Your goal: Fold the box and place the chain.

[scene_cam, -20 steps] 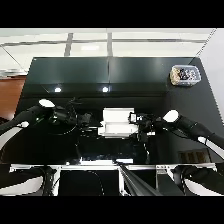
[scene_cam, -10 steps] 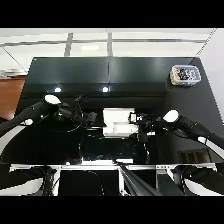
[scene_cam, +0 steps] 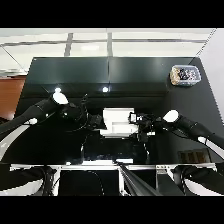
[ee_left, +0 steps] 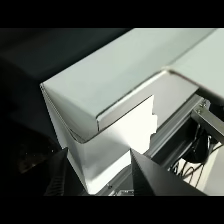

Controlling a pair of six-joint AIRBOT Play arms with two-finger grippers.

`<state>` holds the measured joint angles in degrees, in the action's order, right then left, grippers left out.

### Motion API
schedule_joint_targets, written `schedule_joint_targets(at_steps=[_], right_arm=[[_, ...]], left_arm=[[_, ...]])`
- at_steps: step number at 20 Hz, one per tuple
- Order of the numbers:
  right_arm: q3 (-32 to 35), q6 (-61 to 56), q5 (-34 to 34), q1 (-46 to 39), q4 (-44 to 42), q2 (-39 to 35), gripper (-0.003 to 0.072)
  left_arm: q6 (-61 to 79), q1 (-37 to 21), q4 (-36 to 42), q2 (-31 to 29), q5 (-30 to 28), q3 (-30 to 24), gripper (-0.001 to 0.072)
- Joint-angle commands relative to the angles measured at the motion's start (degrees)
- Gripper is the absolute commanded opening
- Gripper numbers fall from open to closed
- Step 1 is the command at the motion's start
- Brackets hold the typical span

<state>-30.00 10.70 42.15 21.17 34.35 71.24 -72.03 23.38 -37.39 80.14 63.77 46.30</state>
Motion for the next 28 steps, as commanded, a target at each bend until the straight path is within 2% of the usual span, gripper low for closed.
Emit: schedule_joint_targets(at_steps=[1, 9, 12, 16, 20, 25, 28], right_arm=[[0.0, 0.0, 0.0, 0.1, 0.0, 0.0, 0.0480], [0.0, 0.0, 0.0, 0.1, 0.0, 0.0, 0.0480], [0.0, 0.0, 0.0, 0.1, 0.0, 0.0, 0.0481], [0.0, 0.0, 0.0, 0.1, 0.0, 0.0, 0.0481], [0.0, 0.0, 0.0, 0.1, 0.0, 0.0, 0.0480], [0.0, 0.0, 0.0, 0.1, 0.0, 0.0, 0.0480], [0.0, 0.0, 0.0, 0.1, 0.0, 0.0, 0.0480]], left_arm=[[-3.4, 2.6, -1.2, 0.0, -4.9, 0.3, 0.0453], [-5.0, 3.1, -1.3, 0.0, -5.4, 0.3, 0.0453], [-9.2, 3.8, -4.3, 0.0, -6.6, 0.3, 0.0452], [-18.4, 7.6, -14.4, 0.0, -8.5, 1.1, 0.0452], [-29.9, 12.9, -27.8, 0.1, -10.0, 5.1, 0.0452], [-47.5, 20.6, -48.0, 0.6, -4.7, 11.4, 0.0452], [-50.4, 23.5, -50.8, 3.1, 1.4, 15.1, 0.0452]])
